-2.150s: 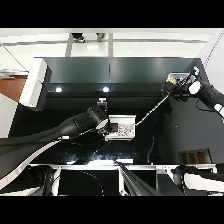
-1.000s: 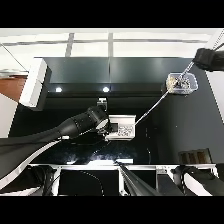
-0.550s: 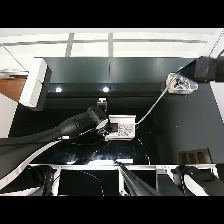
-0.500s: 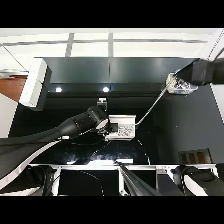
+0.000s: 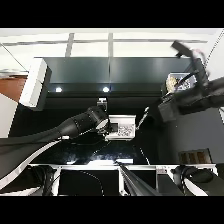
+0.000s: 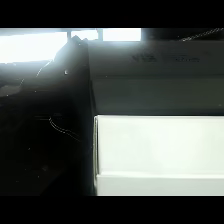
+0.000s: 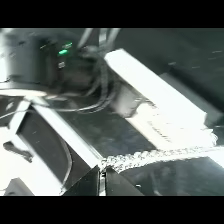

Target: Fold the box and place the chain.

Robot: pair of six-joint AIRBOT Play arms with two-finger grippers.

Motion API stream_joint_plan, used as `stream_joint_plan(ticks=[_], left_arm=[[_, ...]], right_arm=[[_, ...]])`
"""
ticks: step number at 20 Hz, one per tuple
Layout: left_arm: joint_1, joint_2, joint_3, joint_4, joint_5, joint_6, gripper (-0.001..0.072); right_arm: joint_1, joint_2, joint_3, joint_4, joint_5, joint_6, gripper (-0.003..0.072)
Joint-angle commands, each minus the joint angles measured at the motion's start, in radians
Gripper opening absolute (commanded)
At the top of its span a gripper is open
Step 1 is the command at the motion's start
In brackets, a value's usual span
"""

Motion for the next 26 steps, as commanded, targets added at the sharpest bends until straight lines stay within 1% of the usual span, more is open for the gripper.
stream_joint_plan(ticks=[1, 6, 10, 12, 17, 19, 21, 23, 26], left_arm=[[0.001, 0.0, 0.0, 0.0, 0.0, 0.0, 0.0034], [0.001, 0.0, 0.0, 0.0, 0.0, 0.0, 0.0034], [0.001, 0.0, 0.0, 0.0, 0.0, 0.0, 0.0034], [0.001, 0.0, 0.0, 0.0, 0.0, 0.0, 0.0034], [0.001, 0.0, 0.0, 0.0, 0.0, 0.0, 0.0034], [0.001, 0.0, 0.0, 0.0, 0.0, 0.0, 0.0034], [0.001, 0.0, 0.0, 0.0, 0.0, 0.0, 0.0034], [0.001, 0.0, 0.0, 0.0, 0.0, 0.0, 0.0034], [0.001, 0.0, 0.0, 0.0, 0.0, 0.0, 0.0034]], right_arm=[[0.079, -0.002, -0.095, 0.047, -0.111, -0.011, 0.0038], [0.104, -0.002, -0.235, 0.048, -0.308, -0.014, 0.0037], [0.104, -0.003, -0.311, 0.068, -0.374, -0.014, 0.0037], [0.104, -0.006, -0.323, 0.08, -0.388, -0.016, 0.0037], [0.089, -0.008, -0.322, 0.08, -0.383, -0.022, 0.004], [0.057, -0.005, -0.301, 0.068, -0.338, -0.025, 0.004], [0.008, 0.015, -0.264, 0.044, -0.267, -0.034, 0.004], [-0.063, 0.063, -0.235, -0.02, -0.208, -0.031, 0.004], [-0.195, 0.12, -0.233, -0.042, -0.162, -0.029, 0.004]])
